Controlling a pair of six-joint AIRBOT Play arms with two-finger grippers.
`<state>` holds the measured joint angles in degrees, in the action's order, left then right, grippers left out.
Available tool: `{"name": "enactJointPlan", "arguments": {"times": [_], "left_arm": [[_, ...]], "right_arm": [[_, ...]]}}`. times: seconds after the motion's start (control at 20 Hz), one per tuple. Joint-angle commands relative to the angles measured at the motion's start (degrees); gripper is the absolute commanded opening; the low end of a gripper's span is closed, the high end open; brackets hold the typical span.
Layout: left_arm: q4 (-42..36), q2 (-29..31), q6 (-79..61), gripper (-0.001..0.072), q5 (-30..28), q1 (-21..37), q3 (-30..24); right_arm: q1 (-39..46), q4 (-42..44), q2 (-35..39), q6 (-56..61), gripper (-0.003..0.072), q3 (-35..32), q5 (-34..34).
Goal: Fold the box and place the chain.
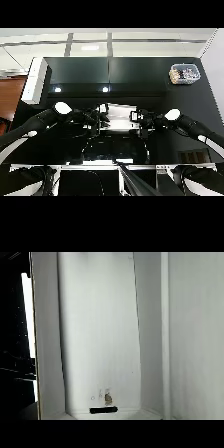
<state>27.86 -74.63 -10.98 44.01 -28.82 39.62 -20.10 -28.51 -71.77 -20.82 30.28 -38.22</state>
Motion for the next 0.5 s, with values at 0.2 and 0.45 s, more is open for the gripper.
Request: {"name": "enactJointPlan", "arguments": {"times": [0.2,0.45], "left_arm": [[2.12,0.04,1.11,0.0185,-0.15,0.07,0.61],[5.84,1.90,6.95,0.0027,1.36,0.35,1.36]], "right_arm": [[0.00,-0.07,0.02,-0.02,0.0058,0.04,-0.13],[0.00,-0.07,0.02,-0.02,0.0058,0.04,-0.13]]}}
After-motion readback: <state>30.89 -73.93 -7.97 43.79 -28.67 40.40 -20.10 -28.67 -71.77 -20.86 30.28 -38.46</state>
